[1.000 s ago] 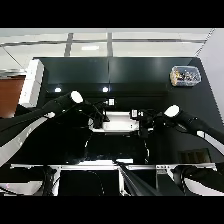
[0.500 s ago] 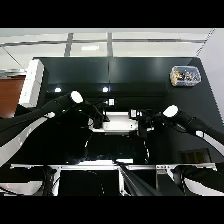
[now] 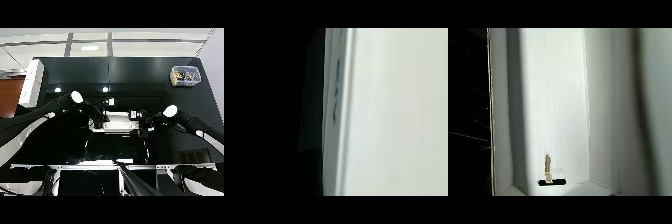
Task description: Fold the box and place the chain.
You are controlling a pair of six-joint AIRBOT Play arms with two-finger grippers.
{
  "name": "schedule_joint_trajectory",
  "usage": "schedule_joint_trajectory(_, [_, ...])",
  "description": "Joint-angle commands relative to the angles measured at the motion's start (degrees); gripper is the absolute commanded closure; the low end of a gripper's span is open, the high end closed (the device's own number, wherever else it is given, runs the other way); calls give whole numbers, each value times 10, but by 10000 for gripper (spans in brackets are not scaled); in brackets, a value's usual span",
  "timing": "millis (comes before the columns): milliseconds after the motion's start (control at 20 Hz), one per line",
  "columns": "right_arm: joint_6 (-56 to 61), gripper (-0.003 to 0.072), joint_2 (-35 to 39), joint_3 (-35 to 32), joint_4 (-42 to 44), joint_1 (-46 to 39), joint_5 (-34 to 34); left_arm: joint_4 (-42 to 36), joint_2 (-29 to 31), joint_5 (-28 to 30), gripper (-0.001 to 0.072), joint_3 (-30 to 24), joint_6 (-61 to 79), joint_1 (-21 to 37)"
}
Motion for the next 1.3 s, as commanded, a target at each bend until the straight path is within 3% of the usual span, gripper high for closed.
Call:
schedule_joint_trajectory(0, [0,213,0,0,6,1,0,0,0,-14,679,3,-6,0])
schedule_joint_trajectory(100, [0,214,0,0,6,1,0,1,1,-17,676,5,-6,0])
schedule_joint_trajectory(150, [0,214,0,0,6,1,0,2,3,-17,618,5,-6,0])
schedule_joint_trajectory(200, [0,214,0,0,6,1,0,2,5,-16,422,5,-6,0])
schedule_joint_trajectory(250, [0,214,0,0,6,1,0,2,10,-16,288,5,-14,0])
schedule_joint_trajectory(300, [0,214,0,0,6,1,0,3,17,-14,251,5,-30,0])
schedule_joint_trajectory(400, [0,214,0,0,6,1,-1,22,40,-14,-1,5,-52,0])
schedule_joint_trajectory(450, [0,214,0,0,6,1,-1,45,54,-15,-7,5,-74,1])
schedule_joint_trajectory(500, [0,215,0,0,6,1,-1,80,69,-19,-6,5,-98,1])
schedule_joint_trajectory(550, [0,267,0,0,6,1,-1,124,85,-29,-6,5,-129,1])
schedule_joint_trajectory(600, [0,564,0,0,6,1,1,170,101,-39,-5,5,-165,1])
schedule_joint_trajectory(650, [0,619,0,0,5,1,1,215,117,-54,-5,5,-205,2])
schedule_joint_trajectory(800, [0,621,0,0,6,1,1,298,160,-106,12,5,-308,5])
schedule_joint_trajectory(850, [0,621,0,0,6,1,1,312,171,-126,85,5,-336,5])
schedule_joint_trajectory(900, [0,621,0,0,6,1,1,315,179,-143,246,5,-363,5])
schedule_joint_trajectory(950, [0,621,0,0,6,1,1,314,187,-163,519,5,-389,5])
schedule_joint_trajectory(1000, [0,621,0,0,6,1,1,312,193,-181,681,5,-399,4])
schedule_joint_trajectory(1100, [0,629,0,0,6,1,1,294,202,-207,682,5,-433,4])
schedule_joint_trajectory(1250, [0,629,0,0,6,1,1,155,203,-225,682,-10,-502,4])
